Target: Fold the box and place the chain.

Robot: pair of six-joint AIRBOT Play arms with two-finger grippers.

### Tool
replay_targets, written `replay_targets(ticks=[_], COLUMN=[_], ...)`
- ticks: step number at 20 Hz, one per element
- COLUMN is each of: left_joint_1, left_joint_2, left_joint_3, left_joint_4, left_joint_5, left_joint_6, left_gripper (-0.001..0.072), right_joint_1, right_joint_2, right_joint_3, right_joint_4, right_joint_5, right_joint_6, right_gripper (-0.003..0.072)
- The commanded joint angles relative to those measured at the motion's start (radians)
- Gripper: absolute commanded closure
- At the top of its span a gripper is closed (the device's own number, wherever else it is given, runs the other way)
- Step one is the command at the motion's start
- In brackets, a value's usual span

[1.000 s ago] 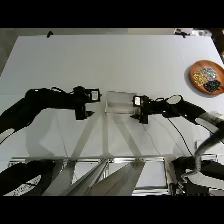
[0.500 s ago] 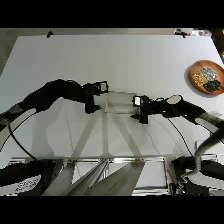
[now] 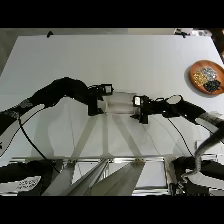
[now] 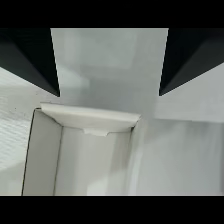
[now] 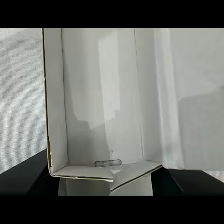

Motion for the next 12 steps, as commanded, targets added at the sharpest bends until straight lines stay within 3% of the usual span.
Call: replay_targets(ticks=[1,12], left_joint_1=[-0.016,-0.041], left_joint_2=[-0.008,-0.026], left_joint_3=[0.002,0.002], left_joint_4=[-0.010,-0.031], left_joint_5=[0.007,-0.045], left_joint_6=[0.000,0.000], left_gripper=[0.0033,0.0033], right_joint_1=[0.001,0.001], right_joint_2=[0.000,0.000], right_joint_3=[0.000,0.000], right_joint_4=[0.000,0.000], right_joint_5=[0.000,0.000], right_joint_6=[0.000,0.000], right_gripper=[0.0366,0.0366])
